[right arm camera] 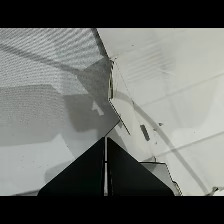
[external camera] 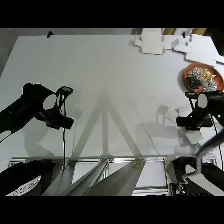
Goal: Fold the box and place the chain.
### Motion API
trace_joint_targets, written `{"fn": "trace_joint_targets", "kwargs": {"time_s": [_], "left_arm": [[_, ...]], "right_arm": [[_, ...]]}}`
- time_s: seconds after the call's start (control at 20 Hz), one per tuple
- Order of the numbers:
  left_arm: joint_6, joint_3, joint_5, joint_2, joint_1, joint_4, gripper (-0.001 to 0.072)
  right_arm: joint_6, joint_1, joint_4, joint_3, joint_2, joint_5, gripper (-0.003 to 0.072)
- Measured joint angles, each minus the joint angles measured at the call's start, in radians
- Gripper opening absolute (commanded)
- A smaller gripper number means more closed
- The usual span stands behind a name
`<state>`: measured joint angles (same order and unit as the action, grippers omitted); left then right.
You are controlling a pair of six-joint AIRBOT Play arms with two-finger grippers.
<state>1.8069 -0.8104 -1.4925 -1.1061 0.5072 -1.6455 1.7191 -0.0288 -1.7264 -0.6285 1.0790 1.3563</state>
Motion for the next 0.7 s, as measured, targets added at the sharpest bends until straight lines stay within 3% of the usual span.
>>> {"fn": "trace_joint_targets", "kwargs": {"time_s": [0.4, 0.7], "left_arm": [[0.0, 0.0, 0.0, 0.0, 0.0, 0.0, 0.0011], [0.0, 0.0, 0.0, 0.0, 0.0, 0.0, 0.0011]], "right_arm": [[0.0, 0.0, -0.003, 0.0, 0.0, -0.011, 0.0015], [-0.017, 0.0, -0.057, -0.029, 0.0, -0.126, 0.0017]]}}
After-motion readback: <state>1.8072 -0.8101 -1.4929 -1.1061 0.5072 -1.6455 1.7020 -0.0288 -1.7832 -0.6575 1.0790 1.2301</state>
